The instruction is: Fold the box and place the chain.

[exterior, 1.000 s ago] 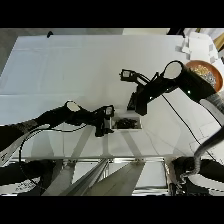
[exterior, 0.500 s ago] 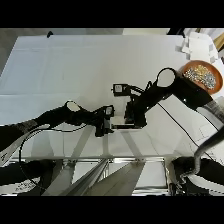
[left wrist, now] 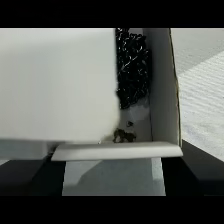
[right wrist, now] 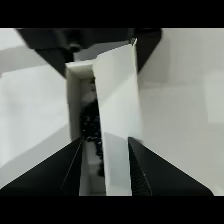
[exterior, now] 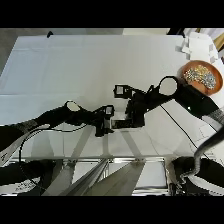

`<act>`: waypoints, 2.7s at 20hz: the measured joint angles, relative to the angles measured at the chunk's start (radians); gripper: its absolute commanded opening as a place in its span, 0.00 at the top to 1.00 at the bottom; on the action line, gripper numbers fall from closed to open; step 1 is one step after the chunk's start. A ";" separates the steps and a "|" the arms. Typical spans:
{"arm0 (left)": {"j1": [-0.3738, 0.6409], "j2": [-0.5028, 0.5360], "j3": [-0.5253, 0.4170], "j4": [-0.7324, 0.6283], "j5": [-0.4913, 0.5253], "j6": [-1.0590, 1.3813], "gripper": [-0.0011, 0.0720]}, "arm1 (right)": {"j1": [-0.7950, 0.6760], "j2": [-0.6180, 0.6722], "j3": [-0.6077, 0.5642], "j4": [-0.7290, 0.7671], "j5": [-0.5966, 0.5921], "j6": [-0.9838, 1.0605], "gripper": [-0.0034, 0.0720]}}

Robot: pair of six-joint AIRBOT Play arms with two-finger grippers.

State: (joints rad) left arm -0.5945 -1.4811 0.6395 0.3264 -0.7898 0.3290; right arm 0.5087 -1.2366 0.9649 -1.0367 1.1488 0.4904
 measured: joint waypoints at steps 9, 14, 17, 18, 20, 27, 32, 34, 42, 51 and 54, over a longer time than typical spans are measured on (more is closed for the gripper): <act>0.000 0.000 0.000 0.003 0.000 0.004 0.45 | 0.000 0.105 -0.003 -0.005 -0.024 -0.043 0.57; 0.000 0.000 0.000 0.003 0.000 0.003 0.45 | -0.013 0.114 0.005 0.016 -0.058 -0.055 0.56; 0.000 0.000 0.000 0.003 0.000 0.003 0.45 | -0.063 0.093 0.047 0.075 -0.051 -0.069 0.56; 0.000 0.000 0.000 0.003 0.000 0.003 0.45 | -0.081 0.075 0.065 0.090 -0.045 -0.072 0.56; 0.000 0.000 0.000 0.003 0.000 0.003 0.45 | -0.108 0.026 0.089 0.105 -0.029 -0.075 0.56; 0.000 0.000 0.000 0.002 0.000 0.002 0.45 | -0.098 -0.142 0.113 0.116 0.101 -0.080 0.56; 0.000 0.000 0.000 0.000 0.000 0.000 0.45 | -0.077 -0.163 0.114 0.090 0.137 -0.080 0.59; 0.000 0.000 0.000 0.000 0.000 0.000 0.45 | -0.059 -0.164 0.114 0.064 0.138 -0.076 0.64; 0.000 0.000 0.000 0.002 0.000 0.003 0.45 | 0.005 -0.111 0.109 -0.031 0.096 -0.015 0.71; 0.000 0.000 0.000 0.004 0.001 0.006 0.45 | 0.045 -0.095 0.030 -0.034 0.079 0.007 0.72; 0.000 0.000 0.000 0.004 0.000 0.006 0.45 | 0.048 -0.095 0.023 -0.024 0.072 0.008 0.72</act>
State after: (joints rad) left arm -0.5945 -1.4811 0.6395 0.3305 -0.7895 0.3351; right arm 0.5564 -1.3312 0.9882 -1.0611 1.2213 0.4980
